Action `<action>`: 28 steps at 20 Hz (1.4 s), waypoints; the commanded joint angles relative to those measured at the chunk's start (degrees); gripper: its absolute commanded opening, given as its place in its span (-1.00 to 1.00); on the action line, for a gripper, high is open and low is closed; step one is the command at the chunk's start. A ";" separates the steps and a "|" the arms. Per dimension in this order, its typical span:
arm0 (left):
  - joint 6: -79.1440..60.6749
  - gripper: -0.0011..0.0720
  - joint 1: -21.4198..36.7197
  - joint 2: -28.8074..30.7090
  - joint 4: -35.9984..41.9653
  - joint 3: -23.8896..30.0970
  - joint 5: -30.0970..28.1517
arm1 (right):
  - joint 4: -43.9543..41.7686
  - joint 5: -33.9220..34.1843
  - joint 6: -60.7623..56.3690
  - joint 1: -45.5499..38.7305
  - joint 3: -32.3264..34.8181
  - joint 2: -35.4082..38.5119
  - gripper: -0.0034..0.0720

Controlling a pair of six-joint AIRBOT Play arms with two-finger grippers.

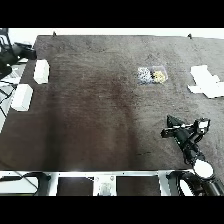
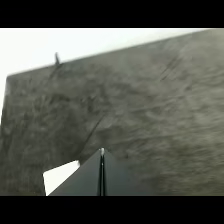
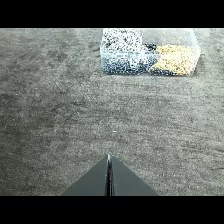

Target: Fold the box and place the chain.

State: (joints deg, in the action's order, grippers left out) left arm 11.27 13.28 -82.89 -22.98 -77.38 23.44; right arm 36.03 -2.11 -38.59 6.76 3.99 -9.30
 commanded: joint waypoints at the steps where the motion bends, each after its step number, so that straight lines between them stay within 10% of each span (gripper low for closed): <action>1: -7.63 -0.93 -0.02 12.13 6.34 7.23 5.03 | 0.00 0.00 0.00 0.04 0.02 0.04 -0.87; 11: -44.83 -0.93 0.00 44.94 44.98 54.99 8.74 | 0.00 0.00 0.00 0.04 0.02 0.04 -0.87; 17: -44.81 -0.93 0.00 60.46 45.59 72.00 10.84 | 0.00 0.00 0.00 0.04 0.02 0.04 -0.87; 28: -44.28 -0.91 0.00 66.40 45.72 78.29 8.96 | 0.00 0.00 0.00 0.04 0.02 0.04 -0.87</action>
